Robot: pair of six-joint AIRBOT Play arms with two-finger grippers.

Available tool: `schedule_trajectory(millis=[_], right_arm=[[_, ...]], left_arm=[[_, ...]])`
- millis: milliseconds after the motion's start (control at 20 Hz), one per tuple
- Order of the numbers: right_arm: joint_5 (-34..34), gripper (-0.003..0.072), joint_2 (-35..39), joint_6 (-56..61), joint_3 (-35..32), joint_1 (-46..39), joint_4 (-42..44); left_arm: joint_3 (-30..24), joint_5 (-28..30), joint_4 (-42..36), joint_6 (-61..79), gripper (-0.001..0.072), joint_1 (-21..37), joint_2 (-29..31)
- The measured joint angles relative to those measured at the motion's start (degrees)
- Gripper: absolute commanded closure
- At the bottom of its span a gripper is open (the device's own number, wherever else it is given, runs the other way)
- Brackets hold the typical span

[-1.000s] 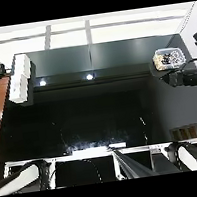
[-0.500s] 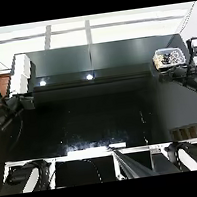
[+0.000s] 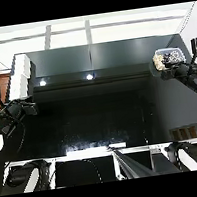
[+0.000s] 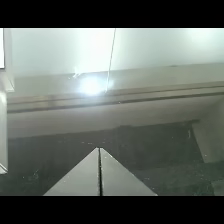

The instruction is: Fold the box and place the chain.

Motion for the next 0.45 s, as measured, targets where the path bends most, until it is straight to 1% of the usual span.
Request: schedule_trajectory(millis=[450], right_arm=[[-0.57,0.0672,0.0,-0.02,-0.04,0.0,-0.09]], left_arm=[[-0.2,0.28,-0.02,0.0,0.0682,0.0,0.13]])
